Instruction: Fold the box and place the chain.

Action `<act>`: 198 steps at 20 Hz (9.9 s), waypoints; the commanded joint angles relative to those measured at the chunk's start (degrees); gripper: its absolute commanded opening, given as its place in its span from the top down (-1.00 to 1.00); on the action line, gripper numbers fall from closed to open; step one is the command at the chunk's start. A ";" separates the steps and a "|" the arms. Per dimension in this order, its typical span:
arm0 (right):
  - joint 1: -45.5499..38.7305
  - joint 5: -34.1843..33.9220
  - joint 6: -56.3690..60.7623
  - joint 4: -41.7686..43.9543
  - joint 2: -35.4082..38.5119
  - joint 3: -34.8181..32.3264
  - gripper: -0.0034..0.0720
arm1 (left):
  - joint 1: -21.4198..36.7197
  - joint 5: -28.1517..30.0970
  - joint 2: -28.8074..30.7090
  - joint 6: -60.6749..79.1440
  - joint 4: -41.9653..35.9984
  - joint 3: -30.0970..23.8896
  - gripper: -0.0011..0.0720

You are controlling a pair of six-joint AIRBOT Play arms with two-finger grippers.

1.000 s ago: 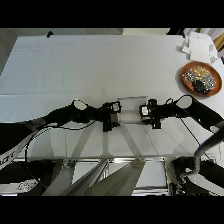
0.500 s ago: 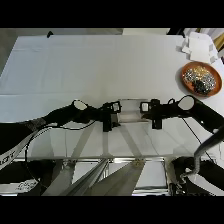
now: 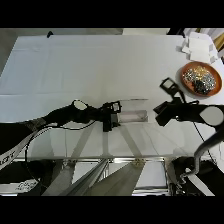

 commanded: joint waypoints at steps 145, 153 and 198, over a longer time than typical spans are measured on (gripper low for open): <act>-34.91 1.05 27.06 -24.96 -49.59 40.98 0.46 | 0.00 0.00 0.00 0.07 0.04 0.04 0.28; -34.91 1.27 26.80 -24.98 -53.66 40.98 0.46 | 0.00 0.00 0.00 0.07 0.07 0.04 0.28; -8.94 36.17 20.41 -7.28 -10.67 25.83 0.89 | 0.00 0.00 0.02 0.11 0.07 0.04 0.28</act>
